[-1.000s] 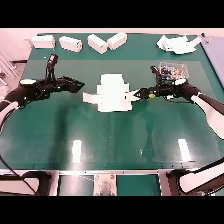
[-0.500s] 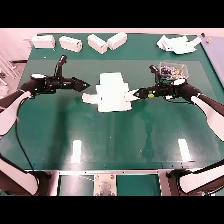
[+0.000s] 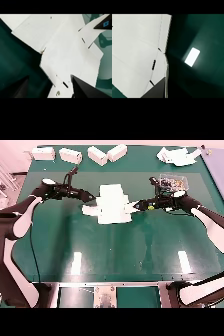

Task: Fold the box and place the chain.

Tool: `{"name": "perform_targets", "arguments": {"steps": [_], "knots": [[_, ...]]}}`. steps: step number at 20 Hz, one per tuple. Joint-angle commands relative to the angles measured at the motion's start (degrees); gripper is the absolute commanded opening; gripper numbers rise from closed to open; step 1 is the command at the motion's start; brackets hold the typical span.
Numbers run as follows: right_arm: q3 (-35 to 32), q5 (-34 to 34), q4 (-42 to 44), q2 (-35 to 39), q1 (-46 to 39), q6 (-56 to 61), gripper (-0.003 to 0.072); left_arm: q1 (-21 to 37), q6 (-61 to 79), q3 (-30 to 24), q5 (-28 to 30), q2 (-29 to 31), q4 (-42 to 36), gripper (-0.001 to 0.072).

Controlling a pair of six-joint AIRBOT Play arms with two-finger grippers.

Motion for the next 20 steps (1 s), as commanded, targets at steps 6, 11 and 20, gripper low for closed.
{"name": "perform_targets", "arguments": {"steps": [6,11,20], "knots": [[0.0,0.9,0.0,0.0,0.1,-0.5,0.0007,-3.0,-3.9,10.9,-2.2,-6.6,2.6,0.0586],[0.0,0.9,0.0,0.0,0.1,-0.5,0.0008,-3.6,-5.5,13.1,-4.7,-10.0,1.2,0.0587],[0.0,0.9,0.2,0.0,0.1,-0.7,0.0008,-3.6,-4.0,13.1,-7.5,-11.1,-4.7,0.0341]]}}
